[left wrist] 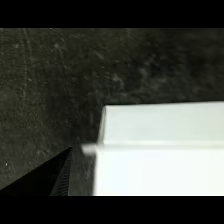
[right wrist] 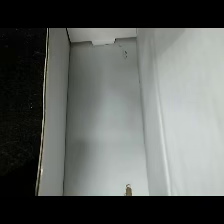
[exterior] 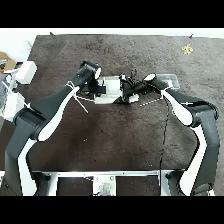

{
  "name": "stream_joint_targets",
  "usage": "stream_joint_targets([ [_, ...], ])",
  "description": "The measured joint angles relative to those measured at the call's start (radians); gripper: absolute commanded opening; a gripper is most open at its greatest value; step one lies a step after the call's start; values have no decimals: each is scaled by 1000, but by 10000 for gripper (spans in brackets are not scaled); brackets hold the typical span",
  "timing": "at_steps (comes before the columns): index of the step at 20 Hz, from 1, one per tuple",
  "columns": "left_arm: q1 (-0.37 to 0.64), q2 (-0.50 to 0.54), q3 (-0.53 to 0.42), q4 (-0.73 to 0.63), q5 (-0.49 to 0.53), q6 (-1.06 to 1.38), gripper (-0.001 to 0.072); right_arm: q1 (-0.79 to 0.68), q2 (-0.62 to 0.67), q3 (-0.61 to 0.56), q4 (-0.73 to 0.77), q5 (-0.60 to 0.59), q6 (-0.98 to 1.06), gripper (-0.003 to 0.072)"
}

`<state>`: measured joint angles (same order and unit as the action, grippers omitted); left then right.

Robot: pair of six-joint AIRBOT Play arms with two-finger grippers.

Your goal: Fold the box and place the chain.

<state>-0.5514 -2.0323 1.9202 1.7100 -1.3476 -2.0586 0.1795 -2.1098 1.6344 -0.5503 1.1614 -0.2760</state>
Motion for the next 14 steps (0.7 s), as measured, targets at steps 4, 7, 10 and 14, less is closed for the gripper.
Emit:
stream_joint_targets([
  [4,-8,-13,0,23,2,-26,248,0,0,0,0,0,0,426],
  [7,-11,-21,1,24,15,-45,133,0,0,0,0,0,0,426],
  [10,-10,-30,1,4,21,-63,9,0,0,0,0,0,0,426],
  [14,-8,-40,1,-28,22,-63,12,0,-1,0,0,1,-1,426],
])
